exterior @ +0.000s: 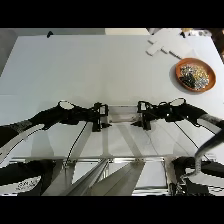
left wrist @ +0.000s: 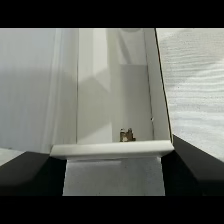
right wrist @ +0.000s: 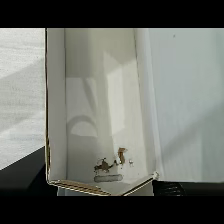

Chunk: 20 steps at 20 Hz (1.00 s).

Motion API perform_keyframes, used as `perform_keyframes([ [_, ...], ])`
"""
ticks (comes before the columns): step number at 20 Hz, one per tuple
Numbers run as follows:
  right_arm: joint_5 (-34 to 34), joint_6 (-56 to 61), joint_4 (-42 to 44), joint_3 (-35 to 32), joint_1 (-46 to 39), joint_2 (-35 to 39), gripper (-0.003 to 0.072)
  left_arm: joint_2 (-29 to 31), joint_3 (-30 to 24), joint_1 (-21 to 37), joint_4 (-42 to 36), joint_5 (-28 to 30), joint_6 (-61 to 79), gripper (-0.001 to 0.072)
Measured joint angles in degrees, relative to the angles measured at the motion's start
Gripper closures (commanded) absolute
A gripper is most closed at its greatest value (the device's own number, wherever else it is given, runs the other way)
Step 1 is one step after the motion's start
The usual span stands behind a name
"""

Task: Fold the box and place the chain.

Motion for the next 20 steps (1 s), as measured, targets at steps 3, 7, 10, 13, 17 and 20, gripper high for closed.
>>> perform_keyframes([
  [3, 0.02, 0.00, -0.02, 0.00, -0.02, -0.02, 0.0273, 0.00, 0.00, 0.00, -0.02, 0.04, 0.00, 0.0647],
  [7, 0.02, -0.02, -0.02, 0.00, -0.02, 0.00, 0.0273, 0.00, 0.00, 0.00, -0.02, 0.07, 0.00, 0.0647],
  [10, 0.04, -0.02, 0.00, 0.00, -0.02, -0.02, 0.0274, 0.00, 0.00, 0.00, -0.02, 0.09, 0.00, 0.0647],
  [13, 0.04, 0.00, 0.00, 0.00, -0.02, 0.00, 0.0281, 0.00, 0.00, 0.00, -0.02, 0.09, 0.00, 0.0647],
  [17, 0.04, 0.00, -0.04, 0.00, -0.02, -0.02, 0.0099, 0.00, 0.00, 0.00, -0.02, 0.09, 0.00, 0.0647],
  [20, 0.02, 1.07, -0.52, 0.00, 0.00, 0.02, -0.0033, 0.00, 0.00, -0.04, -0.22, 0.44, -0.02, 0.0647],
])
